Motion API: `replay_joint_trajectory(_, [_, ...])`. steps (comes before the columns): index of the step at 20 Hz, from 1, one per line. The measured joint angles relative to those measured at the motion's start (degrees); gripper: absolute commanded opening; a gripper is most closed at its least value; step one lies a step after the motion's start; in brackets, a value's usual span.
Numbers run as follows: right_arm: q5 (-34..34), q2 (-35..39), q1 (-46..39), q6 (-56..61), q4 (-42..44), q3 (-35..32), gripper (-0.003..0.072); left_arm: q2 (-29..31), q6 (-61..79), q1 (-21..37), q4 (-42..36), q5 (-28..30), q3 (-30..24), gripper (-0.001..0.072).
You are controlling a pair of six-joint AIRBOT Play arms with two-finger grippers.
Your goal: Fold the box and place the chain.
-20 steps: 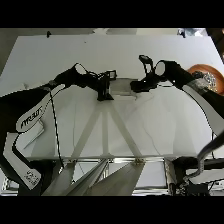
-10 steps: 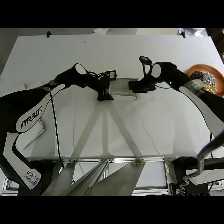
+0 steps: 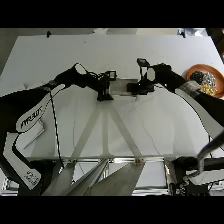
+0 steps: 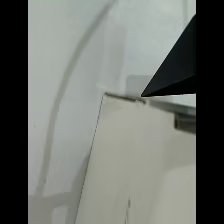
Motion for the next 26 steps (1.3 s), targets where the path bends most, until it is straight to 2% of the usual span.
replay_joint_trajectory(13, [-0.3,-0.8,0.9,8.5,-1.6,0.0,0.0254,0.0,-0.2,0.0,-0.1,0.1,0.0,0.0019])
replay_joint_trajectory(14, [-0.7,-1.0,1.2,8.5,-1.7,0.0,0.0211,0.0,-0.2,0.0,-0.1,0.1,0.0,0.0019])
replay_joint_trajectory(16, [-0.8,-1.4,1.6,8.8,-2.4,0.0,0.0204,0.0,-0.2,0.0,-0.1,0.1,0.0,0.0019])
replay_joint_trajectory(18, [-0.9,-2.0,2.0,8.8,-2.9,0.0,0.0167,0.0,-0.2,0.0,-0.1,0.1,0.0,0.0019])
replay_joint_trajectory(19, [-0.9,-2.3,2.2,8.8,-3.1,0.0,0.0114,0.0,-0.2,0.0,-0.1,0.1,0.0,0.0019])
replay_joint_trajectory(20, [-0.6,-2.4,2.3,8.8,-3.4,0.0,0.0098,0.0,-0.2,0.0,-0.1,0.1,0.0,0.0019])
replay_joint_trajectory(21, [-0.5,-2.6,2.4,8.9,-3.5,0.0,0.0029,0.0,-0.2,0.0,-0.1,0.1,0.0,0.0019])
replay_joint_trajectory(22, [-0.3,-2.7,2.5,9.1,-3.7,0.1,0.0013,0.0,-0.3,0.0,-0.1,0.0,0.0,0.0019])
replay_joint_trajectory(24, [-0.1,-2.8,2.6,9.0,-3.8,0.3,0.0013,0.0,-0.5,0.0,-0.2,-0.1,0.0,0.0019])
replay_joint_trajectory(25, [0.0,-2.8,2.6,8.9,-3.8,0.3,0.0051,0.0,-0.4,0.0,-0.2,-0.1,0.0,0.0019])
replay_joint_trajectory(26, [0.0,-2.8,2.6,8.7,-3.9,0.3,0.0187,0.0,-0.4,0.0,-0.1,0.0,0.0,0.0019])
